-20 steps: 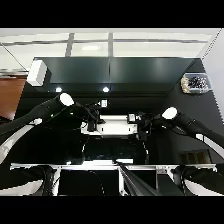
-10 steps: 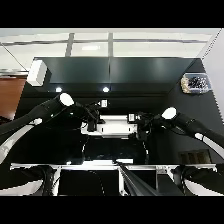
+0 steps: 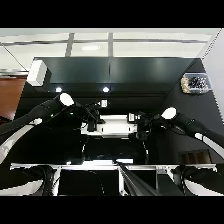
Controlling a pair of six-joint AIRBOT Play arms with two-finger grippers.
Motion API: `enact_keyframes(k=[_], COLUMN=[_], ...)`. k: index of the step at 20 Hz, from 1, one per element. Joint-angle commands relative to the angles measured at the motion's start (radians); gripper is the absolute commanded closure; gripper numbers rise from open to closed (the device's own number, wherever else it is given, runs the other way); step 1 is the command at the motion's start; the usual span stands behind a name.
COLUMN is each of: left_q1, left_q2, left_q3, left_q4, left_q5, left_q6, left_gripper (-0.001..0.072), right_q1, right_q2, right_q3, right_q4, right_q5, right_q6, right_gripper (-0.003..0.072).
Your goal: Fold the box and place the chain.
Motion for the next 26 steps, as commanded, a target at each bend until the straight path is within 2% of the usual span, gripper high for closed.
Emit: enact_keyframes(k=[1,7,8,10,11,12,13,14,15,17,18,20,22,23,24,25,26], left_q1=[0.001,0.002,0.002,0.003,0.003,0.003,0.003,0.003,0.003,0.004,0.008,0.026,0.047,0.055,0.06,0.061,0.06], left_q2=[0.001,0.003,0.006,0.01,0.011,0.011,0.014,0.019,0.031,0.069,0.094,0.158,0.231,0.264,0.294,0.322,0.34], left_q3=[0.001,0.001,0.001,0.001,0.001,0.001,0.001,0.001,0.001,0.001,0.001,0.001,0.001,0.001,0.001,0.0,0.0], left_q4=[0.0,0.001,0.001,0.002,0.002,0.002,0.004,0.014,0.051,0.152,0.206,0.32,0.409,0.433,0.449,0.449,0.433], left_q5=[0.0,-0.001,-0.001,-0.001,-0.001,0.0,0.0,0.0,0.0,0.005,0.005,-0.008,-0.047,-0.073,-0.105,-0.143,-0.195], left_q6=[0.0,0.0,0.0,0.0,-0.002,-0.009,-0.021,-0.034,-0.034,-0.1,-0.156,-0.31,-0.452,-0.509,-0.561,-0.609,-0.64], left_gripper=[0.0685,0.0685,0.0684,0.0684,0.068,0.0641,0.0523,0.0468,0.0459,0.029,0.0241,0.0234,0.0235,0.0268,0.0395,0.059,0.0685], right_q1=[0.001,0.001,0.001,0.001,0.001,0.001,0.001,0.001,0.001,0.001,0.001,0.001,0.001,0.001,0.001,0.001,0.001], right_q2=[-0.001,-0.001,-0.001,-0.001,-0.001,-0.001,-0.001,-0.001,-0.001,-0.001,-0.001,-0.001,-0.001,-0.001,-0.001,-0.001,-0.001], right_q3=[0.0,-0.001,0.0,0.0,0.0,0.0,-0.001,-0.001,0.0,0.0,0.0,0.0,0.0,0.0,0.0,0.0,0.0], right_q4=[0.0,0.0,0.0,0.0,0.0,0.0,0.0,0.0,0.0,0.0,-0.001,0.0,-0.001,-0.001,-0.001,-0.001,0.0], right_q5=[0.0,0.0,0.001,0.0,0.001,0.001,0.001,0.002,0.002,0.002,0.002,0.002,0.002,0.002,0.002,0.002,0.002], right_q6=[0.0,0.0,0.0,0.0,0.0,0.0,0.0,0.0,0.0,0.0,0.0,0.0,0.0,0.0,0.0,0.0,0.0], right_gripper=[0.0223,0.0226,0.0293,0.0294,0.0424,0.0599,0.0601,0.0601,0.0601,0.0601,0.0601,0.0601,0.0601,0.0601,0.0601,0.0601,0.0601])
